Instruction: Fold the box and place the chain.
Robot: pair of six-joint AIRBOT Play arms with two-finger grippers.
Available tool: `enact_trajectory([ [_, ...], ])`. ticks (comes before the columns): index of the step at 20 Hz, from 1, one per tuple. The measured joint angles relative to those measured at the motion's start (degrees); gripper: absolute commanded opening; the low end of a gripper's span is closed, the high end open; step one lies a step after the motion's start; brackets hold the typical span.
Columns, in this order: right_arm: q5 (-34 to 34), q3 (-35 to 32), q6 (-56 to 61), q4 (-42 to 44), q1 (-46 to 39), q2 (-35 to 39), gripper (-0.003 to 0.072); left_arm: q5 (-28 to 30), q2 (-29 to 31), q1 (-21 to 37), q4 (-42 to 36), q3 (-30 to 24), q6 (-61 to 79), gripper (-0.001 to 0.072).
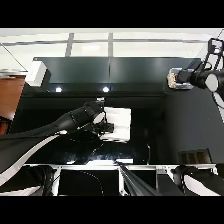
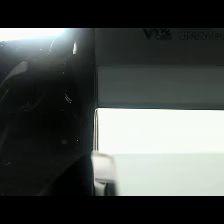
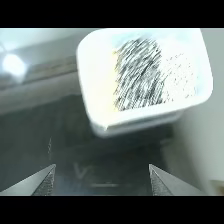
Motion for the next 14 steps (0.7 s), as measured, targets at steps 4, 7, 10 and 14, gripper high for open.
enact_trajectory([
  [4, -0.26, 11.80, -4.07, 5.99, -6.80, -15.30, 0.0720, -0.02, 0.00, 0.00, -0.02, 0.00, -0.04, 0.0029],
  [7, 2.16, 21.35, -5.57, 8.09, -8.59, -26.03, 0.0720, -0.02, 0.00, 0.00, 0.00, 0.00, -0.07, 0.0029],
  [10, 5.79, 29.33, -5.99, 8.76, -9.35, -34.67, 0.0703, -0.07, 0.00, 0.00, -0.02, 0.00, -0.04, 0.0029],
  [14, 7.80, 34.14, -4.61, 9.33, -9.90, -41.03, 0.0660, -0.11, 0.00, 0.00, 0.00, 0.00, -0.07, 0.0029],
])
